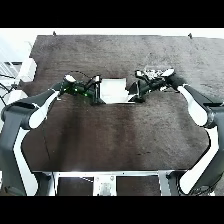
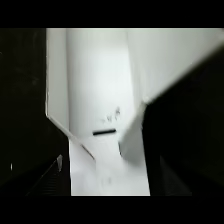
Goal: Fold the box and place the chain.
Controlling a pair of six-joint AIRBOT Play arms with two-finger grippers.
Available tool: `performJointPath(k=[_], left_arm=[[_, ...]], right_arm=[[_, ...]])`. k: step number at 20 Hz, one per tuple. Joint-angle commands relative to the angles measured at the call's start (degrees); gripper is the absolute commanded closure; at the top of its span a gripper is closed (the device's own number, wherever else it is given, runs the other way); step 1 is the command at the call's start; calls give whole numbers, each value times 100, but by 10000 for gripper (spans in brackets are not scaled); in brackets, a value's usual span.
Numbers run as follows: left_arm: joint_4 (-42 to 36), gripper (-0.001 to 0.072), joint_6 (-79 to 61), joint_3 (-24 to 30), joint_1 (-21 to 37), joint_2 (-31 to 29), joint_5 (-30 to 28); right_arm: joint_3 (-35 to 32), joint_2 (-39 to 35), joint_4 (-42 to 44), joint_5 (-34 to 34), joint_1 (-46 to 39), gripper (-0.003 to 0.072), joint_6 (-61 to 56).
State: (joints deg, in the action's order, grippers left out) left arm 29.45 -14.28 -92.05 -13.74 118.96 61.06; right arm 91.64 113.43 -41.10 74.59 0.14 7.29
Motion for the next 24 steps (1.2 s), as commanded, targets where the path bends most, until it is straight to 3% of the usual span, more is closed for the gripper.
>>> performJointPath(k=[1,2,3,5,6,9,13,19,24], left_arm=[[17,317,-13,-2,-2,4,48],[17,317,-15,-2,-2,4,48],[17,316,-15,-2,-2,4,48],[17,316,-15,-2,-2,4,48],[17,316,-15,-2,-2,4,48],[17,317,-13,-2,-2,4,48],[17,317,-13,-2,-2,4,50],[15,317,-11,-2,-2,4,72],[15,316,-13,0,-2,4,94]], right_arm=[[4,-367,-103,249,-345,-32,-455],[4,-476,39,363,-402,-29,-595],[4,-570,289,535,-433,76,-678],[4,-634,848,1025,-413,563,-684],[-44,-627,1060,1163,-369,673,-684],[-337,-627,1908,977,-129,674,-640],[-391,-627,2044,-461,234,675,-957],[-387,-597,1344,-2039,463,676,-1462],[-328,-302,658,-2286,586,676,-1926]])
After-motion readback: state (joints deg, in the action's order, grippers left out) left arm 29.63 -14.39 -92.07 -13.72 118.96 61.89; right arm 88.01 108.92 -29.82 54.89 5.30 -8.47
